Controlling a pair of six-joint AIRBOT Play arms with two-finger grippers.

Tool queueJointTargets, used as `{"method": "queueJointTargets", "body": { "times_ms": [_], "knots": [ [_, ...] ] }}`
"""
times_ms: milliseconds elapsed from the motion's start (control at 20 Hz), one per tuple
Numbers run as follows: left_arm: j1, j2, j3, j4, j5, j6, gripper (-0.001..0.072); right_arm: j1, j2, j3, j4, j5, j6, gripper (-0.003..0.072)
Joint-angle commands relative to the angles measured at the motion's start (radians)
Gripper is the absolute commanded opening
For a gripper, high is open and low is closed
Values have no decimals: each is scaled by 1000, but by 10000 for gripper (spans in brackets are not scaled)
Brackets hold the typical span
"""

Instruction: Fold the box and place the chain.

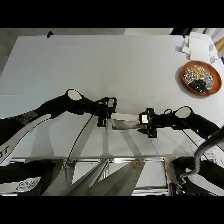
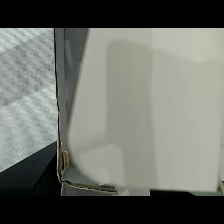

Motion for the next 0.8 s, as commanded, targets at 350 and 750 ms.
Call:
{"method": "queueJointTargets", "body": {
  "times_ms": [350,750],
  "knots": [
    [0,0,0,0,0,-2,11,0,-1,0,0,0,0,320],
    [8,16,0,1,9,-7,462,0,-1,0,0,0,0,319]
  ]
}}
